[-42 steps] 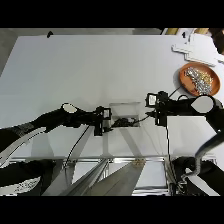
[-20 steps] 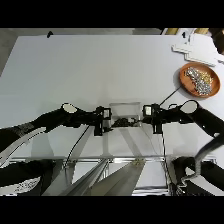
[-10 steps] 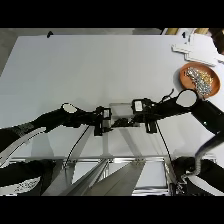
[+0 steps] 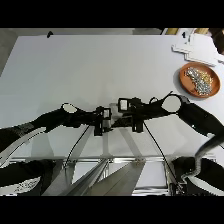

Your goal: Fold the box and place the chain.

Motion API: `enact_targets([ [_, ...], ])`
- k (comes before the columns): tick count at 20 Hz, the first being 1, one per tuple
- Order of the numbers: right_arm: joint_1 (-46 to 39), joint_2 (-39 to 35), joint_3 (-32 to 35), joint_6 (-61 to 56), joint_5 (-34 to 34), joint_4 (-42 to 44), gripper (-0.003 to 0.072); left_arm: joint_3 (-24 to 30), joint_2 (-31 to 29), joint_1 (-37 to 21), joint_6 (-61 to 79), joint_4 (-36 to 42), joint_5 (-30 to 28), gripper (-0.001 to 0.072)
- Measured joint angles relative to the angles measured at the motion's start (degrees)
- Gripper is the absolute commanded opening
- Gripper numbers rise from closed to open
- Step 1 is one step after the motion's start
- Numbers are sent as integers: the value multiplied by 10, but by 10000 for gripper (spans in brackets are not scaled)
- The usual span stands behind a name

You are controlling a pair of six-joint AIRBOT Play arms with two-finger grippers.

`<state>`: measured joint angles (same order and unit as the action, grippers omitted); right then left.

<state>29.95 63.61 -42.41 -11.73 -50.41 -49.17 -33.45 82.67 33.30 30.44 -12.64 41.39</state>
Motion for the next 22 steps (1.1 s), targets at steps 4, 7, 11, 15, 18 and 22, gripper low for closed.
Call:
enact_targets([
  [4,-100,-28,-20,9,-64,-2,200,0,0,0,0,0,0,14],
  [7,-185,-39,-24,43,-99,-9,201,0,0,0,0,0,0,14],
  [11,-242,-16,-20,94,-123,-22,334,0,0,0,0,0,0,14],
  [15,-255,31,-4,124,-123,-29,366,0,0,0,0,0,0,14],
  [18,-238,65,10,165,-115,-32,362,0,0,0,0,0,0,14],
  [22,-207,106,17,206,-103,-34,257,0,0,0,0,0,0,14],
])
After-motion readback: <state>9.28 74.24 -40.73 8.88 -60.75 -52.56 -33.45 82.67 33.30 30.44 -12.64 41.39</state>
